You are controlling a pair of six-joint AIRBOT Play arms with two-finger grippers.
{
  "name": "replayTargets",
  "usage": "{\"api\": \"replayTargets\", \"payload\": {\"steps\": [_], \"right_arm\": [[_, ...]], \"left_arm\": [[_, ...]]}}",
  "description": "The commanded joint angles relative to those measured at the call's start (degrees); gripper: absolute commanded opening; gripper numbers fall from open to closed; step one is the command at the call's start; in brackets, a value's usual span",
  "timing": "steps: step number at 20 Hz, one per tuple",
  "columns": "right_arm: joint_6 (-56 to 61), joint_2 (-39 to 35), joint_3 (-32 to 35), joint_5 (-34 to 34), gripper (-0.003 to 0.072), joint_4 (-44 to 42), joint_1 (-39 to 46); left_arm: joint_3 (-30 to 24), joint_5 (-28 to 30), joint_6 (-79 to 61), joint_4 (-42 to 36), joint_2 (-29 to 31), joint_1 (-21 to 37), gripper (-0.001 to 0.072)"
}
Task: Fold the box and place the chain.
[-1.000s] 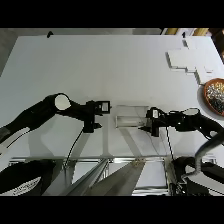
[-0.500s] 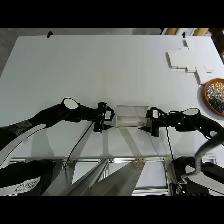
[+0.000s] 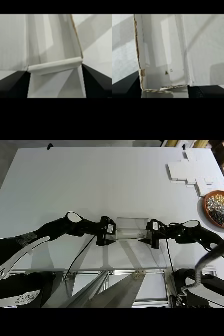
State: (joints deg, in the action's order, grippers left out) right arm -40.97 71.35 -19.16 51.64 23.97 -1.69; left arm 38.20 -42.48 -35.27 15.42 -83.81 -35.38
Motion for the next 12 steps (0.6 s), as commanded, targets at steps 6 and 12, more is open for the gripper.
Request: {"api": "replayTargets", "payload": {"steps": [6,12], "right_arm": [[0.0,-0.04,0.0,0.0,0.0413,0.0,0.02],[0.0,-0.04,0.0,0.0,0.0413,0.0,0.02]], "left_arm": [[-0.02,-1.36,5.33,-4.61,-2.25,0.07,0.0696],[0.0,-1.4,5.22,-7.1,-2.38,-0.09,0.0696]]}}
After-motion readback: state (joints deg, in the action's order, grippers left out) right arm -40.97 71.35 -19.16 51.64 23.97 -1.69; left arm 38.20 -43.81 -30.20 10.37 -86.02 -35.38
